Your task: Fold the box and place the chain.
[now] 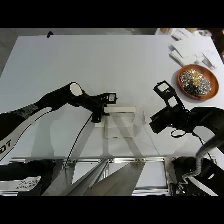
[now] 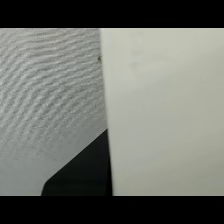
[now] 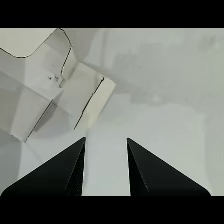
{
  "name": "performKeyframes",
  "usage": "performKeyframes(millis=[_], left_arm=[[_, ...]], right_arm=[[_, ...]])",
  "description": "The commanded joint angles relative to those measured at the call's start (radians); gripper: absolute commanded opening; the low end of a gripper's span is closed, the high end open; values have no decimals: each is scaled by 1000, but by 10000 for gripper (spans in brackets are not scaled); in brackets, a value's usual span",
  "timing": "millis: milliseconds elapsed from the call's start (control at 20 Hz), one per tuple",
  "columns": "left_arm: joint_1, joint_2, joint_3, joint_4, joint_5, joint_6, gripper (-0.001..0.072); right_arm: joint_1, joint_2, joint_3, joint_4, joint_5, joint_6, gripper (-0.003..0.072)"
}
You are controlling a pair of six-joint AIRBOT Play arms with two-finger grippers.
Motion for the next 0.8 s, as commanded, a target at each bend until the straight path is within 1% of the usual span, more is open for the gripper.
performKeyframes(millis=[0, 200, 250, 300, 400, 450, 500, 600, 750], left_arm=[[-2, -3, 1, 4, 25, 0, 8], [-2, -2, 1, 3, 25, -1, 10], [-2, -2, 1, 3, 24, -1, 10], [-2, -2, 1, 3, 24, -1, 10], [-2, -2, 1, 3, 24, -1, 10], [-2, -2, 1, 3, 21, -1, 10], [-2, -2, 1, 3, 20, -1, 10], [-2, -2, 1, 3, 21, -1, 10], [-2, -2, 1, 3, 21, -1, 10]], right_arm=[[1, -1, 1, 0, 1, -8, 295], [0, -1, 1, 0, 1, -8, 295], [0, -1, 1, 0, 0, -8, 284], [0, 0, 1, 0, -2, -18, 229], [1, -1, 1, 2, -4, -86, 50], [1, -1, 1, 9, -7, -117, 14], [1, -1, 1, 32, -8, -183, 14], [1, -7, 1, 108, -13, -415, 14], [1, -64, 0, 278, -32, -790, 15]])
